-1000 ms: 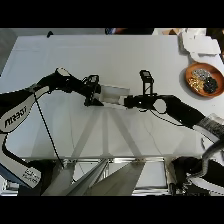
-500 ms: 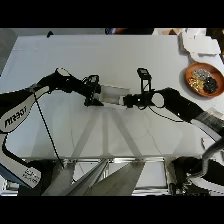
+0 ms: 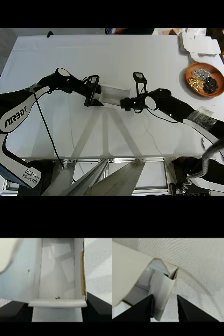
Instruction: Fold the box and place the chain.
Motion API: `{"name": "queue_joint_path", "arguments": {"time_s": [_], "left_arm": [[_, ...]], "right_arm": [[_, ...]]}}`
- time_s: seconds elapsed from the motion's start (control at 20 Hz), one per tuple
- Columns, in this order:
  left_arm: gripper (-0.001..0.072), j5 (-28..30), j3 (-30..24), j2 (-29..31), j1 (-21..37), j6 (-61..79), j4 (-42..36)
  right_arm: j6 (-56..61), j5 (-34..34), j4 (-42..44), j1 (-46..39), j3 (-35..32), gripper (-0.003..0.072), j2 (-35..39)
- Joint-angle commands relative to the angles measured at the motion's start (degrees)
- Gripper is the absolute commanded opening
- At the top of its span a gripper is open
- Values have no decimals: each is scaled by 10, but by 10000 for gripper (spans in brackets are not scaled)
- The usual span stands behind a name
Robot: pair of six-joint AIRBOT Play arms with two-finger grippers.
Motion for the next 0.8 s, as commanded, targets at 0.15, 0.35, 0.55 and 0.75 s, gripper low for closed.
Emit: {"name": "queue_joint_path", "arguments": {"time_s": [0.15, 0.35, 0.55, 0.75], "left_arm": [[347, 1, 0, 0, 1, 0, 0], [347, 1, 0, 0, 1, 0, 0], [347, 1, 0, 0, 1, 0, 0], [347, 1, 0, 0, 1, 0, 0]], "right_arm": [[20, -3, -15, 3, 39, 333, -5], [85, 9, -16, 3, 47, 334, -21], [104, 20, -43, 4, 58, 313, -37], [139, 79, -78, 4, 128, 314, -78]]}}
